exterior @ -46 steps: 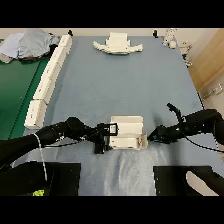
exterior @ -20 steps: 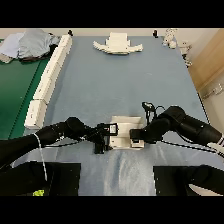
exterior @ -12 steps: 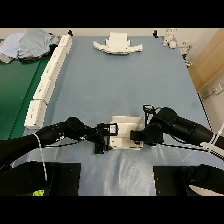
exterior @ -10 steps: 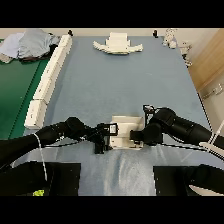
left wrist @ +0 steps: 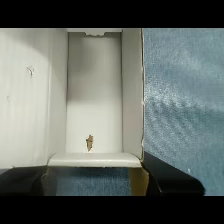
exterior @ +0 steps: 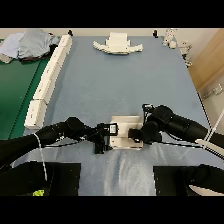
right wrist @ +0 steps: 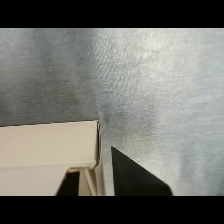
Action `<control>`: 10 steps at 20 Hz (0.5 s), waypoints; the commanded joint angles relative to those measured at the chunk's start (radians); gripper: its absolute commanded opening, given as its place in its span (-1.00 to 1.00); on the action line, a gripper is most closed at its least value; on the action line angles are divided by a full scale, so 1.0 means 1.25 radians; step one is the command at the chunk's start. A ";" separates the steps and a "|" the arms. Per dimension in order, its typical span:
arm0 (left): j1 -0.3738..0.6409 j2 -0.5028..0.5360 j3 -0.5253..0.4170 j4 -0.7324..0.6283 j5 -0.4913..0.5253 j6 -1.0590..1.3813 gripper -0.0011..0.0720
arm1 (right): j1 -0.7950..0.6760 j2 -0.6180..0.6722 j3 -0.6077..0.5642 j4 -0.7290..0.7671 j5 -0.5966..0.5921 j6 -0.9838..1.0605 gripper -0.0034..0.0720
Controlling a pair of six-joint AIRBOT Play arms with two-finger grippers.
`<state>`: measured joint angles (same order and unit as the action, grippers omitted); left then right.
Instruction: Fold the box.
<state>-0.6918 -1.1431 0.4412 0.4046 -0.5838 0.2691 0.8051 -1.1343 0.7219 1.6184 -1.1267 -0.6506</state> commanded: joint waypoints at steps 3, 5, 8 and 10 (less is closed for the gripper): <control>0.000 0.000 0.000 0.000 0.000 0.000 0.45 | 0.030 -0.020 0.003 0.001 -0.006 0.019 -0.90; 0.000 -0.001 0.000 0.000 0.000 0.000 0.45 | 0.046 -0.021 0.003 -0.009 -0.012 0.033 -0.90; 0.000 -0.001 0.000 0.000 0.000 0.000 0.45 | 0.047 -0.020 0.003 -0.009 -0.031 0.033 -0.54; 0.000 0.000 0.000 0.000 0.000 0.000 0.45 | 0.047 -0.020 0.008 -0.004 -0.033 0.030 0.00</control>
